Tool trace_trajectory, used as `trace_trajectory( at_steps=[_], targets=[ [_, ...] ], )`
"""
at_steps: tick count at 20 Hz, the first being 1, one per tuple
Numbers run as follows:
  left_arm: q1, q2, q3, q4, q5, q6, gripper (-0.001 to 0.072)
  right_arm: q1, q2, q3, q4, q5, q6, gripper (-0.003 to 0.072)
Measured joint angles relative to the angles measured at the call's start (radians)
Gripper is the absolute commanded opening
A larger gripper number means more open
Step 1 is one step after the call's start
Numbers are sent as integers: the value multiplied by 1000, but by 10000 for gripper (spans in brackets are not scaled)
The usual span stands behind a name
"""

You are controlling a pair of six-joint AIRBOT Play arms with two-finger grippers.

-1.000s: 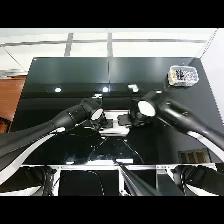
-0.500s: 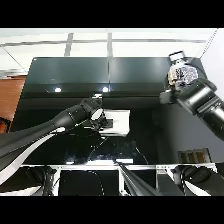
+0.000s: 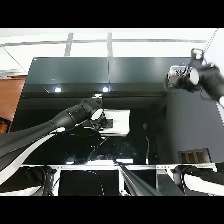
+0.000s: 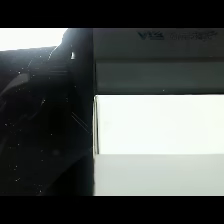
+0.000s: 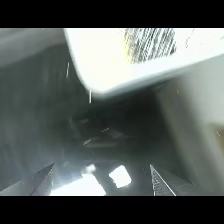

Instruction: Fold the box and place the chain.

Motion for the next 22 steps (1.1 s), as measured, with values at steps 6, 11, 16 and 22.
trace_trajectory(
  at_steps=[6, 11, 16, 22],
  targets=[
    [0, 0, 0, 0, -4, 0, 25, -146, -369, 468, 195, 219, 111, 575],
    [0, 0, 0, 0, -5, 0, 25, -214, -498, 594, 368, 211, 173, 574],
    [0, 0, 0, 0, -4, 0, 26, -238, -530, 626, 444, 192, 164, 574],
    [0, 0, 0, 0, -2, 0, 26, -242, -541, 724, 470, 277, 123, 574]
  ],
)
